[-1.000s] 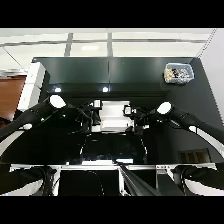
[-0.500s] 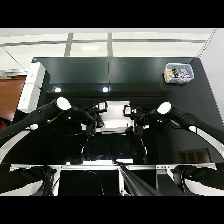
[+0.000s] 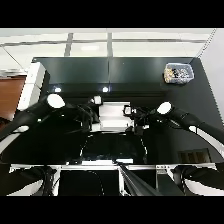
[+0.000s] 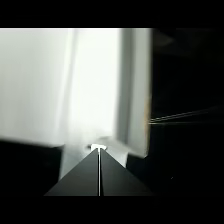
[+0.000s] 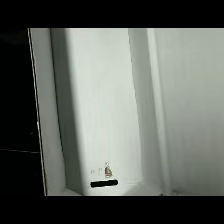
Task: Fold the box and place the chain.
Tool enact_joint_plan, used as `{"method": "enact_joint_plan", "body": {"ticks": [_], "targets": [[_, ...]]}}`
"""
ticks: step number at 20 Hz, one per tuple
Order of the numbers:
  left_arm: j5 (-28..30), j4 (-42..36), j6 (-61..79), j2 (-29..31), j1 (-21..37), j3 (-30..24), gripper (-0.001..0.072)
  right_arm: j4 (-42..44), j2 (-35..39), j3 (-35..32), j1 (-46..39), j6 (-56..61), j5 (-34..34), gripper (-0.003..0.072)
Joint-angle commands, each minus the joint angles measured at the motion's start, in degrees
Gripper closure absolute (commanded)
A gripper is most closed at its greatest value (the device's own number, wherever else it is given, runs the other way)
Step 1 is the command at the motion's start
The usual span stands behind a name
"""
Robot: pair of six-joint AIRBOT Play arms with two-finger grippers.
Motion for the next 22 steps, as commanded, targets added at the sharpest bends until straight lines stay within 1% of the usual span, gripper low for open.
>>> {"method": "enact_joint_plan", "body": {"ticks": [1,2,3,5,6,7,9,10,11,12,14,16,19,21,22], "targets": [[-5.9,14.1,-25.5,6.9,7.2,1.3,0.0681,0.0,0.0,0.0,0.1,0.0,0.1,0.0555],[-8.6,16.9,-30.0,7.8,10.4,1.1,0.0681,-0.1,0.0,0.0,0.1,0.0,0.1,0.0555],[-10.2,17.1,-35.3,7.9,13.5,0.2,0.0681,-0.1,0.0,0.0,0.1,0.0,0.1,0.0555],[-10.9,16.5,-51.4,7.1,18.9,-4.0,0.0680,-0.1,0.0,0.0,0.1,0.0,0.1,0.0555],[-10.9,14.8,-59.0,6.0,21.5,-6.7,0.0680,-0.1,0.0,0.0,0.1,0.0,0.1,0.0555],[-10.9,10.6,-62.2,4.4,23.6,-9.3,0.0679,0.0,0.0,0.0,0.1,0.0,0.1,0.0556],[-10.9,-3.5,-56.8,0.1,26.8,-14.3,0.0680,0.0,0.0,0.0,0.1,0.0,0.1,0.0556],[-10.8,-10.3,-52.0,-2.4,27.0,-15.7,0.0681,-0.1,0.0,0.0,0.1,0.0,0.1,0.0555],[-10.7,-14.6,-48.9,-4.9,26.5,-16.1,0.0682,-0.1,0.0,0.0,0.1,0.0,0.1,0.0555],[-9.9,-16.3,-47.8,-6.9,25.6,-15.8,0.0682,0.0,0.0,0.0,0.1,0.0,0.1,0.0556],[-6.4,-16.2,-47.8,-9.9,22.3,-14.8,0.0682,-0.1,0.0,0.0,0.1,0.0,0.1,0.0555],[-5.7,-16.6,-46.2,-11.4,18.6,-13.1,0.0682,-0.1,0.0,0.0,0.1,0.0,0.1,0.0556],[-9.1,-16.6,-40.2,-11.7,14.5,-9.2,0.0681,-0.1,0.0,0.0,0.1,0.0,0.1,0.0555],[-10.7,-16.6,-39.6,-11.6,14.6,-6.5,0.0681,-0.1,0.0,0.0,0.1,0.0,0.1,0.0555],[-12.4,-16.5,-39.4,-11.6,15.1,-5.0,0.0677,0.0,0.0,0.0,0.1,0.0,0.1,0.0555]]}}
